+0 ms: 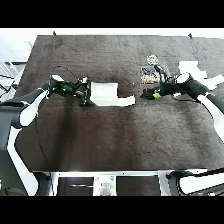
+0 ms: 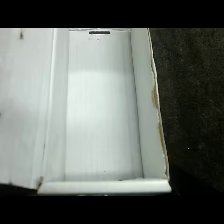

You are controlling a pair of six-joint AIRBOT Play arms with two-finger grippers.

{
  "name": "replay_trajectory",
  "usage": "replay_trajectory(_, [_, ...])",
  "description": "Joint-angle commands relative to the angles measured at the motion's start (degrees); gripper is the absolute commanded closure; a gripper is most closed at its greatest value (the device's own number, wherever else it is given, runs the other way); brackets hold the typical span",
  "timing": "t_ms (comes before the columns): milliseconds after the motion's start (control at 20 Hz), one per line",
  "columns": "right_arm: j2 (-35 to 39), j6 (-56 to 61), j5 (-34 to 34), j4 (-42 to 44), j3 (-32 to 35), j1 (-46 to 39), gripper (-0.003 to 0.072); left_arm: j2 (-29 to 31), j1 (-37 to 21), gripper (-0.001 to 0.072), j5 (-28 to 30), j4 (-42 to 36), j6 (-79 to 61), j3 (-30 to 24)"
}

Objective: Fold the box and place the chain.

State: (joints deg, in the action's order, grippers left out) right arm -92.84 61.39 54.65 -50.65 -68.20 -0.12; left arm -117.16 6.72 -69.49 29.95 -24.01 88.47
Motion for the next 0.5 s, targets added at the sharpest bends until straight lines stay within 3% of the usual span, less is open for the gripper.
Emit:
replay_trajectory(0, [-3.2,1.0,-1.1,7.3,0.9,1.3,0.0676,0.0,0.0,0.0234,0.0,0.0,0.0,0.0])
replay_trajectory(200, [-6.5,0.2,-3.2,15.6,0.9,5.4,0.0676,0.0,0.0,0.0234,0.0,0.0,0.0,0.0])
replay_trajectory(450, [-6.6,-1.0,-4.1,17.1,-0.6,9.1,0.0675,0.0,0.0,0.0234,0.0,0.1,0.0,0.0])
